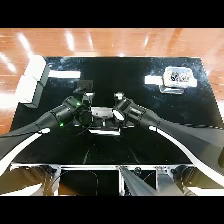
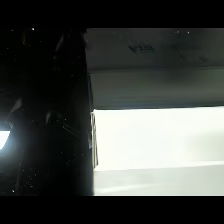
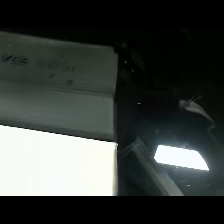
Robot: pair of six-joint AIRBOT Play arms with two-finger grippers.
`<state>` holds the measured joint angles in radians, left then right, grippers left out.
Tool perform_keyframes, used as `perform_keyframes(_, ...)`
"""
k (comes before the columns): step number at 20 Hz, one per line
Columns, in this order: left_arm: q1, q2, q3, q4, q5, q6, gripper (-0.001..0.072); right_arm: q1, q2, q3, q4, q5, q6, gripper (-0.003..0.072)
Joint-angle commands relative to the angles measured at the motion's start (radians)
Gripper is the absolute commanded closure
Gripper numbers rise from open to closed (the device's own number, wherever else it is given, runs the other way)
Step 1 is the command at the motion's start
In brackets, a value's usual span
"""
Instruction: Fold the box and place the chain.
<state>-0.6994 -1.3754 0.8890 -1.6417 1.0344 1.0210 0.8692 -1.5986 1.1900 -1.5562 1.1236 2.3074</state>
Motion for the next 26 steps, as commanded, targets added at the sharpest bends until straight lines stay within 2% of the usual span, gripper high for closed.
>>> perform_keyframes(1, 0.000, -0.001, 0.001, 0.002, 0.000, 0.004, 0.0678, 0.000, -0.001, 0.001, 0.016, -0.006, -0.038, 0.0644)
perform_keyframes(7, 0.000, -0.001, 0.001, 0.001, 0.002, 0.004, 0.0678, 0.000, 0.002, 0.001, 0.034, 0.015, -0.045, 0.0642)
perform_keyframes(8, 0.000, -0.001, 0.001, 0.001, 0.001, 0.004, 0.0678, 0.000, 0.004, 0.001, 0.034, 0.023, -0.045, 0.0615)
perform_keyframes(9, 0.000, -0.001, 0.001, 0.002, 0.001, 0.004, 0.0678, 0.000, 0.010, 0.001, 0.034, 0.033, -0.051, 0.0318)
perform_keyframes(10, 0.000, -0.001, 0.001, 0.002, 0.000, 0.004, 0.0678, 0.000, 0.019, 0.001, 0.028, 0.048, -0.062, 0.0230)
perform_keyframes(14, 0.000, -0.001, 0.001, 0.002, 0.001, 0.003, 0.0679, 0.033, 0.132, 0.000, -0.105, 0.146, -0.130, 0.0229)
perform_keyframes(21, 0.000, -0.001, 0.001, -0.002, 0.001, 0.003, 0.0679, 0.122, 0.488, 0.000, -0.308, 0.399, -0.184, 0.0229)
perform_keyframes(24, 0.000, -0.001, 0.001, -0.002, 0.001, 0.003, 0.0679, 0.032, 0.582, 0.000, -0.537, 0.504, -0.187, 0.0229)
perform_keyframes(26, 0.000, -0.001, 0.001, -0.003, 0.002, 0.004, 0.0679, -0.127, 0.594, 0.000, -0.618, 0.467, -0.227, 0.0229)
